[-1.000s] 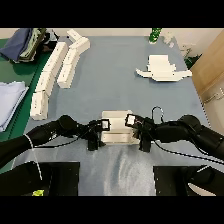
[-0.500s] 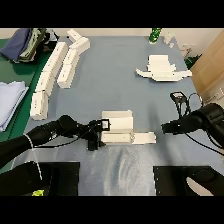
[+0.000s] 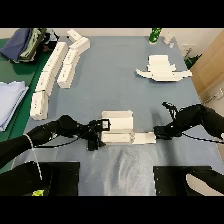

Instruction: Fold the box.

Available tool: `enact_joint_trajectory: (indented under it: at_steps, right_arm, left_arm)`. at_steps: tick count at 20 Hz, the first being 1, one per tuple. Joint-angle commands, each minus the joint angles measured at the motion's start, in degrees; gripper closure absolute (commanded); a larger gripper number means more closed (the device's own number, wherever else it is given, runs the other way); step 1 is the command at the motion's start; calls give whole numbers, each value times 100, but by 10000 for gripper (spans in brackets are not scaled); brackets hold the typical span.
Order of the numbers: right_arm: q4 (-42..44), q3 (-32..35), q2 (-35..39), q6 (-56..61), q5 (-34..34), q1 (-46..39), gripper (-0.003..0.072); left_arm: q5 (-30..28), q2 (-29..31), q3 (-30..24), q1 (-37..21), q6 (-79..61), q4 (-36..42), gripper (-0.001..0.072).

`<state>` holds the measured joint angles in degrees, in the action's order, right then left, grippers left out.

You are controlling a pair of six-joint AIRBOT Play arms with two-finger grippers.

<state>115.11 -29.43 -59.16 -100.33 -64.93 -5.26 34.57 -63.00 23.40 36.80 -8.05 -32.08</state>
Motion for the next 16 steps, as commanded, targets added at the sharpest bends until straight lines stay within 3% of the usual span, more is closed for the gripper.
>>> enact_joint_trajectory:
  at_steps: [1, 11, 12, 13, 14, 16]
  right_arm:
    - [1014, 9, -114, -778, -205, -59, 684]
    - [1950, 9, -114, -1298, -428, -31, 682]
    - [2039, 9, -114, -1327, -428, -31, 656]
    - [2057, 11, -114, -1327, -433, -28, 518]
    - [2061, 9, -114, -1322, -448, -4, 290]
    - [2081, 9, -114, -1309, -452, 144, 251]
  left_arm:
    - [-4, 2, 0, 0, -2, -2, 262]
    - [-2, 2, 0, 0, -2, -2, 262]
    - [-4, 2, 0, 0, -2, -2, 262]
    - [-4, 2, 0, 0, -2, -2, 262]
    - [-4, 2, 0, 2, -2, -2, 262]
    - [-4, 2, 0, 0, -2, -2, 262]
